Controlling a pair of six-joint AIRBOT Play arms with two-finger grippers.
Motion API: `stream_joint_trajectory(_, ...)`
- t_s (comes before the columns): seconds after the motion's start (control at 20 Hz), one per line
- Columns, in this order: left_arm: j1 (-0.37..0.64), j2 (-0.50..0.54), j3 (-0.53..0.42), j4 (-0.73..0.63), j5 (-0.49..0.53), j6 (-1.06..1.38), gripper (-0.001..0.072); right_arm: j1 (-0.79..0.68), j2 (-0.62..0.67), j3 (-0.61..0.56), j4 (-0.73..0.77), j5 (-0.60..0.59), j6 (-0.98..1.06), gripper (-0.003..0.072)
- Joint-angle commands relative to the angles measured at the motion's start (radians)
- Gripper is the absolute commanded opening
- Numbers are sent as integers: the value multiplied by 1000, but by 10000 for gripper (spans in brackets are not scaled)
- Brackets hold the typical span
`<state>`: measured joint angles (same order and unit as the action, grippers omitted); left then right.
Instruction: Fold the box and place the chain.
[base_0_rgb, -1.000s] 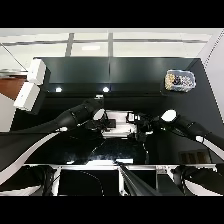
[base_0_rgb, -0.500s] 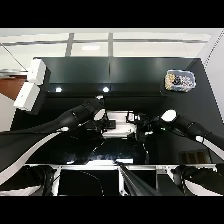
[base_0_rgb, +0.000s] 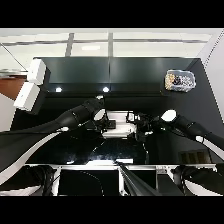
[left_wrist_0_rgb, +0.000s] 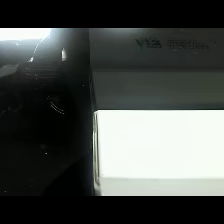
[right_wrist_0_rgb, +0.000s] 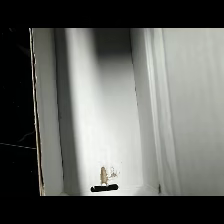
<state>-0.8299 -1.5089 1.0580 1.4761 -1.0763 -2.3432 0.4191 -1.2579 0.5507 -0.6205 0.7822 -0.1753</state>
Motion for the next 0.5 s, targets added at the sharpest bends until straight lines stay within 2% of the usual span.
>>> stream_joint_trajectory(0.0,0,-1,0,0,-3,0,32,1,0,0,0,2,0,476)
stream_joint_trajectory(0.15,0,-1,0,0,-2,0,32,1,0,0,0,0,0,522)
stream_joint_trajectory(0.2,1,-1,0,0,-3,0,32,1,2,0,0,0,0,710)
stream_joint_trajectory(0.45,1,-1,0,0,-3,0,33,0,58,0,-60,0,0,708)
